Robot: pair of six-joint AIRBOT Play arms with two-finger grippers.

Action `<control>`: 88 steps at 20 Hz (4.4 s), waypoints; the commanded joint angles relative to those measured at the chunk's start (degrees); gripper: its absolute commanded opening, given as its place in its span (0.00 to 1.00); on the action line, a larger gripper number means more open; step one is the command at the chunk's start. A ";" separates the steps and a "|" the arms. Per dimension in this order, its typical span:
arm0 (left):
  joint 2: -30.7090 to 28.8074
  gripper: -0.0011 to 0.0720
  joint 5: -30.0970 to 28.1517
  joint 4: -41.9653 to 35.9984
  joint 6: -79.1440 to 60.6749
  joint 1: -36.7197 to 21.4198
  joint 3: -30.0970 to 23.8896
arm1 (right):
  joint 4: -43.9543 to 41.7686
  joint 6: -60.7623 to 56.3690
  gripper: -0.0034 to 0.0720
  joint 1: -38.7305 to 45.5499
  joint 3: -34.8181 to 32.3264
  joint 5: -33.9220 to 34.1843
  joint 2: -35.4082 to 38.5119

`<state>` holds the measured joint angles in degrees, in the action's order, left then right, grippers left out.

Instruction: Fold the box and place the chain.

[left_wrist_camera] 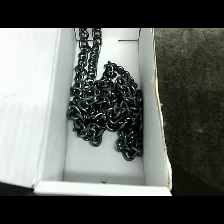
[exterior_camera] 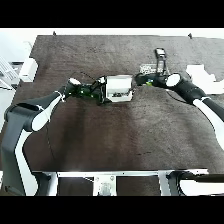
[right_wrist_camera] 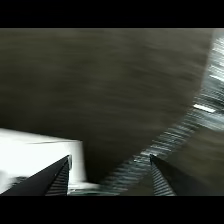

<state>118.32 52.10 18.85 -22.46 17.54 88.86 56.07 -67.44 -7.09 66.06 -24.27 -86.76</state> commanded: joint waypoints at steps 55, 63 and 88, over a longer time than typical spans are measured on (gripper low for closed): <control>0.00 0.65 0.02 0.00 0.04 0.00 0.02 | -9.03 0.35 0.55 -0.55 -4.79 7.08 -7.02; 0.00 0.65 0.04 0.00 0.07 0.00 0.02 | -8.81 -2.45 0.70 0.13 11.37 0.63 -18.71; 0.00 0.65 1.05 0.00 0.07 0.00 0.02 | -3.10 -2.64 0.41 3.37 12.15 0.04 -19.69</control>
<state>118.34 53.15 18.87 -22.37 17.54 88.86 50.89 -70.04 -3.77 77.82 -24.62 -105.62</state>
